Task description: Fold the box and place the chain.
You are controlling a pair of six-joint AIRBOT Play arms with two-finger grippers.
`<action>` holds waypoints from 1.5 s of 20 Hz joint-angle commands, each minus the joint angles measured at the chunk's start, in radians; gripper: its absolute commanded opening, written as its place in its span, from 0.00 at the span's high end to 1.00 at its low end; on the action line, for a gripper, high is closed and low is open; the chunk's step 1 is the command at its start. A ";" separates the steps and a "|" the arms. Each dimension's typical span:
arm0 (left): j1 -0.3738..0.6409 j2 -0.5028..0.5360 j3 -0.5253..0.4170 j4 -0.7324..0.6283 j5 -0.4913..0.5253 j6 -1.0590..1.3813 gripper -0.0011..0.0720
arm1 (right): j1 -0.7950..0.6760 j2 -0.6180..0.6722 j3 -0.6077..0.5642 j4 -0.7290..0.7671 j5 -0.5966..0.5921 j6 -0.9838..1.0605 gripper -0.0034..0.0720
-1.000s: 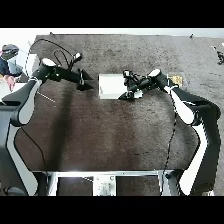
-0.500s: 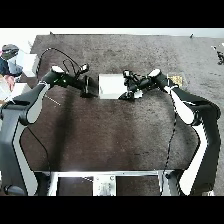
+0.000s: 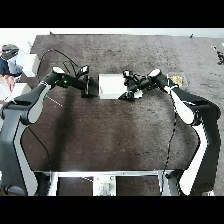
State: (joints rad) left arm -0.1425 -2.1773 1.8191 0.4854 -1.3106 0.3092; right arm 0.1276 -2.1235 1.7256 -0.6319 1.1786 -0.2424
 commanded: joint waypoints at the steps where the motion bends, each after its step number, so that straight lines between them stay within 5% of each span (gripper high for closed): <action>1: -0.016 -0.001 0.000 -0.006 0.011 0.006 0.00 | 0.000 0.000 0.000 0.000 0.000 0.000 0.34; 28: -0.077 -0.042 0.000 -0.015 0.132 0.002 0.00 | 0.000 0.000 0.000 0.000 0.000 0.000 0.34; 30: -0.077 -0.042 0.000 -0.013 0.129 -0.008 0.19 | 0.000 0.000 0.000 0.000 0.000 0.000 0.34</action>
State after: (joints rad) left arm -0.2188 -2.2185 1.8191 0.4721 -1.1961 0.3096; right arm 0.1272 -2.1235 1.7256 -0.6319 1.1774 -0.2394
